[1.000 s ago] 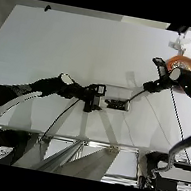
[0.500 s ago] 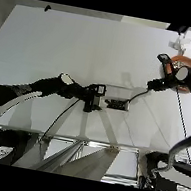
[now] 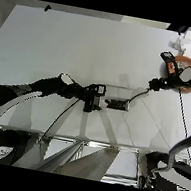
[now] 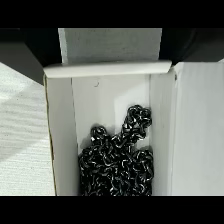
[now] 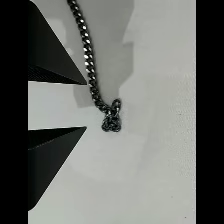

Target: Fold the box and place the chain.

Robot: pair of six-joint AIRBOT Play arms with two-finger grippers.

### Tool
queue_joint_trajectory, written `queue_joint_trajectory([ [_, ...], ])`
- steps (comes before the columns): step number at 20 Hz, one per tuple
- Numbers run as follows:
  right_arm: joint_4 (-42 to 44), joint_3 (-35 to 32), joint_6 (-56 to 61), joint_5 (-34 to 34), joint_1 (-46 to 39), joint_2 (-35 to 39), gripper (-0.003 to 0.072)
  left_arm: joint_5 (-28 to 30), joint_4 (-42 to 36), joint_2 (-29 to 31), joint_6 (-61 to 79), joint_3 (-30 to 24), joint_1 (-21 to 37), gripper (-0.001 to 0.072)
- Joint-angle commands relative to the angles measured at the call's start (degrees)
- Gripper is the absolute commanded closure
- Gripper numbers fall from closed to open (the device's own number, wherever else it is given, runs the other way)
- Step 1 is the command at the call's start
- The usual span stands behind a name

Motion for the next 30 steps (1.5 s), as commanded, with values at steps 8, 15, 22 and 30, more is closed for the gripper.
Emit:
queue_joint_trajectory([
  [8,-0.3,-1.1,0.1,-7.6,0.0,-7.1,0.0433,0.0,0.0,0.0,0.0,0.0,0.0,0.0698],
  [15,-0.6,-1.1,0.0,-4.1,0.0,-9.1,0.0549,0.0,0.0,0.0,0.0,0.0,0.0,0.0698],
  [22,-3.4,-1.1,0.0,-2.8,2.5,-6.3,0.067,0.0,0.0,0.0,0.0,0.0,0.0,0.0698],
  [30,-2.1,-1.1,0.0,4.6,4.0,4.2,0.067,0.0,0.0,0.0,0.0,0.0,0.0,0.0698],
])
